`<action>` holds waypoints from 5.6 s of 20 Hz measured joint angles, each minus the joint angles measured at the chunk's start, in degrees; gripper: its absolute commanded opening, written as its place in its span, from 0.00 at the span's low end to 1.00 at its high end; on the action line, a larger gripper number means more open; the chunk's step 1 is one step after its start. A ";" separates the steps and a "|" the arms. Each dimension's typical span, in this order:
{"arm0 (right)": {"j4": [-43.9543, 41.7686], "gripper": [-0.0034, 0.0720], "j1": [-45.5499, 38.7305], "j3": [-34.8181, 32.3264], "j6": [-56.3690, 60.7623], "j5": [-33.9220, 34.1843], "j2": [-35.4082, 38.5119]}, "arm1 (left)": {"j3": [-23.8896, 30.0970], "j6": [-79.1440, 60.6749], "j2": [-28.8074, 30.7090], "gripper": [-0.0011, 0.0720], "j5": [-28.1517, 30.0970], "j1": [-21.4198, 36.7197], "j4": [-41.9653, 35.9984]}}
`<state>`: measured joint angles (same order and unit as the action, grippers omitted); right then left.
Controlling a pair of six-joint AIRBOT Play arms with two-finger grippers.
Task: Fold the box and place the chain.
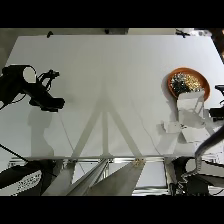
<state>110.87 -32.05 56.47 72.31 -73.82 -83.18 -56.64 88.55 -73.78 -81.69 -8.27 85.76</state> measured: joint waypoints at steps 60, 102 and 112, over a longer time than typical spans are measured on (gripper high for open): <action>-45.22 0.08 56.43 -17.73 7.39 22.23 14.73 | 4.17 -65.94 -20.44 0.02 11.76 -8.28 -58.14; -37.44 0.49 48.76 -17.53 6.97 0.90 38.93 | 6.71 -100.91 -15.43 0.02 41.44 -28.02 -66.75; -37.11 0.49 48.76 -17.53 -0.28 0.92 38.93 | 6.64 -101.42 -16.87 0.02 41.29 -27.80 -67.49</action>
<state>73.76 16.71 38.94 72.03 -72.90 -44.25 -50.00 -12.86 -90.65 -40.40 -36.07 18.26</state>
